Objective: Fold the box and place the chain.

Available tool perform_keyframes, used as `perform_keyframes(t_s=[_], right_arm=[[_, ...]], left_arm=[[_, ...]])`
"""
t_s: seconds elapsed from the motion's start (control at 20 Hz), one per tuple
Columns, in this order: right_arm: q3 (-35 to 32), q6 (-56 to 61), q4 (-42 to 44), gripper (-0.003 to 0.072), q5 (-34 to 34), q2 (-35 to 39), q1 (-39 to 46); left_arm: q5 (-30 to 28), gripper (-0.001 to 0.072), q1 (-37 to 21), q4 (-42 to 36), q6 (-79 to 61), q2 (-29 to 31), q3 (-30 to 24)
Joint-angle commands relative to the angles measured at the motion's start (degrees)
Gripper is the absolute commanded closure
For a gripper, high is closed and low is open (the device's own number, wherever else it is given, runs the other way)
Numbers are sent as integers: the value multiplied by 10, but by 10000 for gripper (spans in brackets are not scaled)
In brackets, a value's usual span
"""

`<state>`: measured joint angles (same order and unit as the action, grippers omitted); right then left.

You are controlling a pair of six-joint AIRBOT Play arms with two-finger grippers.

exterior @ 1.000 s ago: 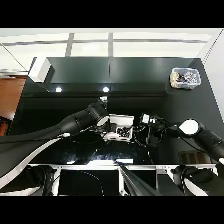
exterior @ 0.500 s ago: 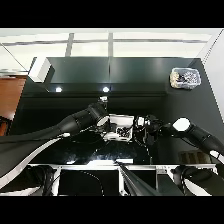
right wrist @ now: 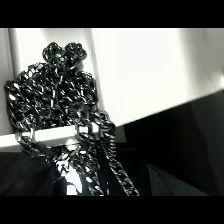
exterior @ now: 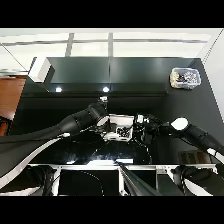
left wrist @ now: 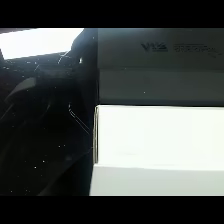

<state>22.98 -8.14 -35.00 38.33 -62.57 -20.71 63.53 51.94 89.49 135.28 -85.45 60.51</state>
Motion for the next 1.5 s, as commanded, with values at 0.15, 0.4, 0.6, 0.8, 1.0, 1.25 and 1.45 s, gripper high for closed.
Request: perform_keyframes(t_s=[0.15, 0.4, 0.6, 0.8, 1.0, 1.25, 1.45], right_arm=[[0, 19, 5, -13, 0, -5, -22], [0, 56, -47, 413, -10, -5, -22], [0, 110, -57, 662, -11, -3, -22], [15, 153, -62, 657, 22, 19, -21], [41, 221, -107, 657, 31, 72, -21], [82, 348, -190, 657, 105, 141, 17], [140, 418, -173, 656, 230, 167, 45]], left_arm=[[0, 679, 0, 0, 0, 0, 0], [0, 680, 0, 0, 0, 0, 0], [0, 680, 0, 0, 0, 0, 0], [0, 679, 0, 0, 0, 0, 0], [0, 680, 0, 0, 0, 0, 0], [0, 679, 0, 0, 0, 0, 0], [0, 679, 0, 0, 0, 0, 0]])
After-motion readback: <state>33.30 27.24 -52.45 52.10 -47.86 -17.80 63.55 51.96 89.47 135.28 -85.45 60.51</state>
